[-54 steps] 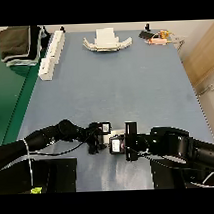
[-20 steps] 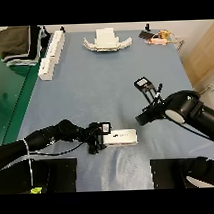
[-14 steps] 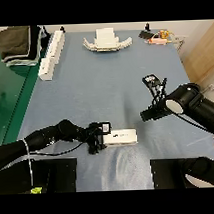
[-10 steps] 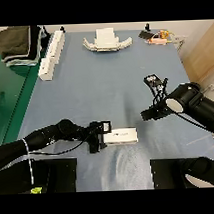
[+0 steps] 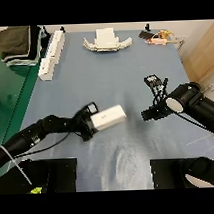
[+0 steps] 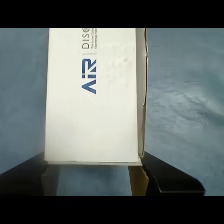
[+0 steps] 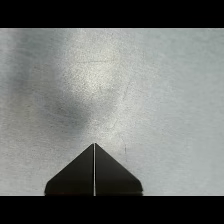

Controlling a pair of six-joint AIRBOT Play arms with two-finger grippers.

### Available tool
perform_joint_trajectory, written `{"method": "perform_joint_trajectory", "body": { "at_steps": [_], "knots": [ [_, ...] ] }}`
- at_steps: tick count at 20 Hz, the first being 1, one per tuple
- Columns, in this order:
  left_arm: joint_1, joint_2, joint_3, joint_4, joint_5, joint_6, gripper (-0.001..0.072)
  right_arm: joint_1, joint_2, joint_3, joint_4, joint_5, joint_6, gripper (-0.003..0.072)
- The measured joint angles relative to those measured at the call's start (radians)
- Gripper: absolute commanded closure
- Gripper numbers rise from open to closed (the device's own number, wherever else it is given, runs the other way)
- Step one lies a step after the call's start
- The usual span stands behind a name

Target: Fold the box.

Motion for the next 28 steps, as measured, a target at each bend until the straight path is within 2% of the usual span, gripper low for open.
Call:
{"method": "perform_joint_trajectory", "body": {
  "at_steps": [4,8,11,15,20,24,28],
  "knots": [
    [0.349,0.068,0.027,0.258,-0.026,-0.362,0.0239,0.000,0.000,0.000,0.000,0.000,0.000,0.0681],
    [0.689,0.062,0.093,0.356,-0.050,-0.492,0.0239,0.000,0.000,0.000,0.000,0.000,0.000,0.0681],
    [0.848,-0.018,0.166,0.383,-0.058,-0.526,0.0239,0.000,0.000,0.000,0.000,0.001,0.000,0.0681],
    [0.920,-0.194,0.278,0.389,-0.048,-0.543,0.0239,0.000,0.000,0.000,0.000,0.001,0.000,0.0681],
    [0.940,-0.406,0.423,0.336,-0.026,-0.549,0.0239,0.000,0.000,0.000,0.000,0.000,0.000,0.0682],
    [0.939,-0.513,0.497,0.305,-0.009,-0.549,0.0239,0.000,0.000,0.000,0.000,0.000,0.000,0.0681],
    [0.919,-0.561,0.523,0.293,-0.002,-0.526,0.0239,0.000,0.000,0.000,0.000,0.000,0.000,0.0681]
  ]
}}
